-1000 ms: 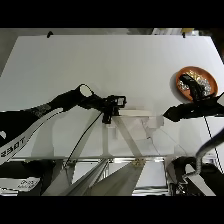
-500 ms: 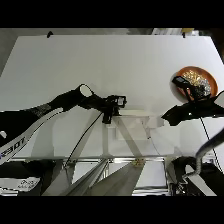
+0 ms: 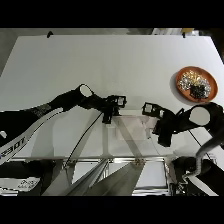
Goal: Fold the box and place the chain.
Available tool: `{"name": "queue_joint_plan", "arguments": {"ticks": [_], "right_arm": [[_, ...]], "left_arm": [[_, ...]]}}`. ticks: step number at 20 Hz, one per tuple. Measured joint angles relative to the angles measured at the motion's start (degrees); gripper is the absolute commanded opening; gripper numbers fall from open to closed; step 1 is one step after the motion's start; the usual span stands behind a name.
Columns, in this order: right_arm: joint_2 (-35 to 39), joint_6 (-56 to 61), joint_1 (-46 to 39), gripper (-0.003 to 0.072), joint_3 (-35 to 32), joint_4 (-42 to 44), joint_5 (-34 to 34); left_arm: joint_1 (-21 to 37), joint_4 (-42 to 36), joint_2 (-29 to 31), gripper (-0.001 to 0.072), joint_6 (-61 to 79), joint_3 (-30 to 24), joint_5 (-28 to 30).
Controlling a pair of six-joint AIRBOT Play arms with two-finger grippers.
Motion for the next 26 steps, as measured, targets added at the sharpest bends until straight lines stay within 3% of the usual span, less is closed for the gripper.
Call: {"name": "queue_joint_plan", "arguments": {"ticks": [1, 2, 3, 4, 8, 13, 21, 26], "right_arm": [[1.2, -0.2, 1.4, 0.0141, -1.8, -0.6, -2.1], [2.7, -1.0, 2.8, 0.0352, -3.8, -1.2, -4.2], [4.3, -2.0, 4.1, 0.0517, -5.8, -1.6, -6.6], [6.0, -3.1, 5.4, 0.0602, -8.0, -1.8, -9.3], [10.9, -6.4, 9.7, 0.0657, -16.3, -2.6, -20.0], [12.5, -7.7, 13.6, 0.0658, -22.0, -4.6, -29.5], [9.6, -8.2, 14.6, 0.0658, -23.4, -8.7, -39.0], [9.3, -8.1, 13.7, 0.0657, -20.9, -10.0, -39.9]], "left_arm": [[0.0, 0.0, 0.0, 0.0018, 0.0, 0.0, -0.1], [0.0, 0.0, 0.0, 0.0018, 0.0, 0.0, -0.1], [0.0, 0.0, 0.0, 0.0018, 0.0, 0.0, -0.2], [0.0, 0.0, 0.0, 0.0018, 0.0, 0.0, -0.2], [0.0, 0.0, 0.0, 0.0018, 0.0, 0.0, -0.3], [0.0, 0.0, 0.0, 0.0018, 0.1, 0.0, -0.4], [0.0, 0.0, 0.0, 0.0018, 0.0, 0.0, -0.4], [0.0, 0.0, 0.0, 0.0018, 0.1, 0.0, -0.4]]}}
